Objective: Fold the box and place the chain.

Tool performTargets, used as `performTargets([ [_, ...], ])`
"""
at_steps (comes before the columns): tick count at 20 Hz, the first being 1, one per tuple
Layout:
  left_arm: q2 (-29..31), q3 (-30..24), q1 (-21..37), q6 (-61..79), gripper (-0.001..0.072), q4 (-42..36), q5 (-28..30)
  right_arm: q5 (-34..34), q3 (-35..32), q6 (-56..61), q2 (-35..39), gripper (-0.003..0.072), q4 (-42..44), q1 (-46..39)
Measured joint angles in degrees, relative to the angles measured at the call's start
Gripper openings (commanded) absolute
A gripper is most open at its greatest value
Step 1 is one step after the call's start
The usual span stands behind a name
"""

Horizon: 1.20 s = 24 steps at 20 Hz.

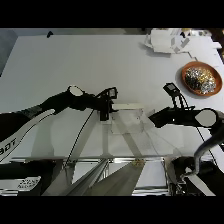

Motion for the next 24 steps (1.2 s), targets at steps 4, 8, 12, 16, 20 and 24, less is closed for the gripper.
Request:
performTargets([
  [4,0.39,0.04,-0.02,0.35,0.0004,2.01,-0.28,-0.02,0.00,-0.37,0.00,0.0412,-0.02,0.00],
  [8,-0.02,0.04,-0.02,0.44,0.0004,2.62,-0.44,-0.02,0.00,-0.44,0.00,0.0412,-0.04,0.00],
  [12,-0.52,0.09,0.00,0.55,0.0010,2.51,-0.72,-0.02,0.00,-0.52,0.00,0.0412,-0.26,0.00],
  [16,-0.70,0.11,0.00,0.39,0.0010,2.73,-0.87,0.02,0.00,-0.61,0.00,0.0407,-1.05,0.00],
  [20,-0.72,0.11,0.00,0.37,0.0010,2.89,-0.87,0.52,0.00,-3.10,0.00,0.0391,-1.25,0.00],
  [24,-0.72,0.11,0.00,0.35,0.0010,2.95,-0.90,2.80,0.00,-10.10,0.00,0.0016,1.64,0.11],
])
